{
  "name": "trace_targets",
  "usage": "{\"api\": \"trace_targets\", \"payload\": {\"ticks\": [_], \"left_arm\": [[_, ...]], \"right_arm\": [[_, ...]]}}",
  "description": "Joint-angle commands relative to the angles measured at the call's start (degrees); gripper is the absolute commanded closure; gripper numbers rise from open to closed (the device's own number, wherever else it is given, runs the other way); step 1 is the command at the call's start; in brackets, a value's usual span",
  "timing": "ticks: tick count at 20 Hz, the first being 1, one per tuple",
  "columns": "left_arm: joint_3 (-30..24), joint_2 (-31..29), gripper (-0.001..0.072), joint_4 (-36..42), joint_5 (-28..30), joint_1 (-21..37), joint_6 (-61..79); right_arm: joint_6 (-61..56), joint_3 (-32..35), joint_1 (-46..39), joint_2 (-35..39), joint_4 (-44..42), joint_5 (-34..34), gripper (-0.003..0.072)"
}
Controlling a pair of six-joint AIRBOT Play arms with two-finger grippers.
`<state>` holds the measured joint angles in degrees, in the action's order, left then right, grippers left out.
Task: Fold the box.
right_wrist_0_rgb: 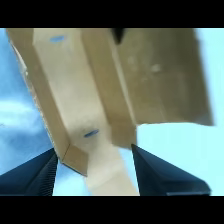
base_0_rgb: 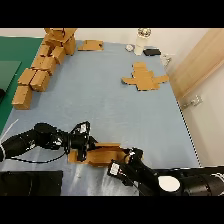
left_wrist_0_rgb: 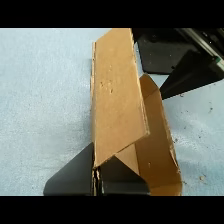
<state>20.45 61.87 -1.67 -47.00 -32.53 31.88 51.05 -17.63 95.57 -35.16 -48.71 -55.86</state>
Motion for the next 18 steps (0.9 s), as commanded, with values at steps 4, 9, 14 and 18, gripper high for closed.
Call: {"api": "trace_targets", "payload": {"ticks": [4,9,14,18], "left_arm": [[-0.02,0.04,0.0696,-0.02,-0.02,0.0,0.02],[-0.02,0.04,0.0696,-0.02,-0.02,0.0,0.02],[-0.02,0.04,0.0696,-0.02,-0.02,0.0,0.02],[-0.02,0.04,0.0696,-0.02,-0.02,0.0,0.02]], "right_arm": [[9.27,4.85,-10.84,8.48,-0.28,11.93,-0.0029],[29.2,4.98,-21.55,8.74,-16.83,18.71,-0.0028],[67.43,4.96,-39.95,8.15,-48.74,22.34,-0.0028],[91.06,4.24,-50.86,2.8,-68.74,21.03,-0.0028]]}}
